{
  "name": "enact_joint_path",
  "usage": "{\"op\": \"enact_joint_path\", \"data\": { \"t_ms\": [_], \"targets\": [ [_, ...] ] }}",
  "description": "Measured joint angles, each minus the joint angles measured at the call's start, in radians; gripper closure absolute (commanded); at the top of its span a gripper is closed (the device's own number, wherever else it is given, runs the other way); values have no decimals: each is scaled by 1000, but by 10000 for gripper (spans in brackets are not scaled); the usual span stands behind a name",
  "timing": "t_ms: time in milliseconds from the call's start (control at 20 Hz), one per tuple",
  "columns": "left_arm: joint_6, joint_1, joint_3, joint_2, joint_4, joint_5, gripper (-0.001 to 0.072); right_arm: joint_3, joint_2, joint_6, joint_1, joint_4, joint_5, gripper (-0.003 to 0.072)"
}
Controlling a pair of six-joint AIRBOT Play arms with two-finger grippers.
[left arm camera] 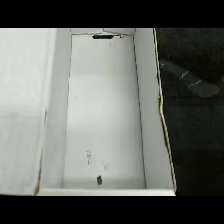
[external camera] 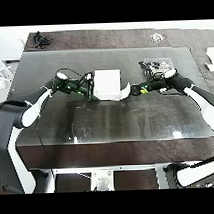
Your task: Fold the box and place the chain.
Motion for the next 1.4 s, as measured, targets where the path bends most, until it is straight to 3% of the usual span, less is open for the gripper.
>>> {"op": "enact_joint_path", "data": {
  "t_ms": [150,300,400,950,1050,1400],
  "targets": [
    [0,0,0,0,0,0,251,14,9,14,4,5,8,455],
    [0,0,0,0,0,0,251,19,13,18,12,19,11,442],
    [0,0,0,0,0,0,250,22,14,22,17,33,13,370],
    [0,1,0,0,0,0,251,45,14,23,33,58,10,354],
    [0,1,0,0,0,0,251,53,14,23,46,59,6,296],
    [0,1,0,0,0,0,251,63,14,58,70,34,2,293]
  ]
}}
